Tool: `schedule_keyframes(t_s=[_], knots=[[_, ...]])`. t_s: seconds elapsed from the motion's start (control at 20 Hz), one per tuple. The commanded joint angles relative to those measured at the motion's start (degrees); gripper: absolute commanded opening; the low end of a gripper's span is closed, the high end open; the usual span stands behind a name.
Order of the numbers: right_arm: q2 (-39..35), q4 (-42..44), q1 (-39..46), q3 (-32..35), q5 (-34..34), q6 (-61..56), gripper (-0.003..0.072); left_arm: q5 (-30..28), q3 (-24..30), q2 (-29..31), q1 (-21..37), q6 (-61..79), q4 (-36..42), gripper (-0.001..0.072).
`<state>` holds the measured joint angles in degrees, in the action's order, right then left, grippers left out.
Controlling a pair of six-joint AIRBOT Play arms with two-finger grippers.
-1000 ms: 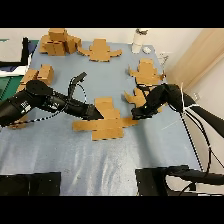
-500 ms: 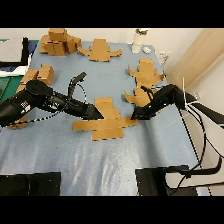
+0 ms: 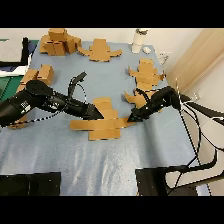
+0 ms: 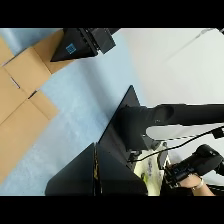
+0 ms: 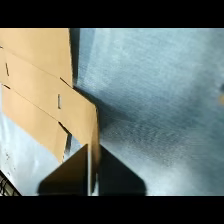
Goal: Fold the box.
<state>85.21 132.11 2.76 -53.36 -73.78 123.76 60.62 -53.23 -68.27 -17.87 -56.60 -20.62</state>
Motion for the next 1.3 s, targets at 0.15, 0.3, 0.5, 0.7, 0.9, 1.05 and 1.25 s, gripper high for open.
schedule_keyframes(t_s=[0.15,0.3,0.5,0.7,0.9,1.05,1.25], knots=[[-2.89,1.46,-6.21,0.57,4.24,0.72,0.0004,-1.16,-0.02,-0.02,3.28,0.59,-0.42,0.0011],[-8.52,1.68,-9.97,3.74,8.81,0.68,0.0003,4.00,1.11,-0.02,11.37,0.55,-1.38,0.0048],[-14.99,1.62,-12.85,9.99,12.09,-0.33,0.0003,5.75,5.73,-0.02,21.22,-0.24,-6.05,0.0418],[-18.82,1.42,-14.32,14.51,13.92,-0.35,0.0003,4.24,8.35,-2.73,25.33,1.44,-11.85,0.0419],[-19.26,1.25,-14.32,15.17,13.62,-0.35,0.0003,2.86,7.65,-10.67,25.46,6.88,-8.61,0.0419],[-19.28,1.25,-14.32,15.17,12.92,-0.35,0.0003,2.86,5.64,-16.00,25.31,13.88,-0.81,0.0419],[-19.26,1.20,-14.29,15.17,12.37,-0.33,0.0003,5.38,0.76,-22.10,23.78,17.77,3.43,0.0419]])
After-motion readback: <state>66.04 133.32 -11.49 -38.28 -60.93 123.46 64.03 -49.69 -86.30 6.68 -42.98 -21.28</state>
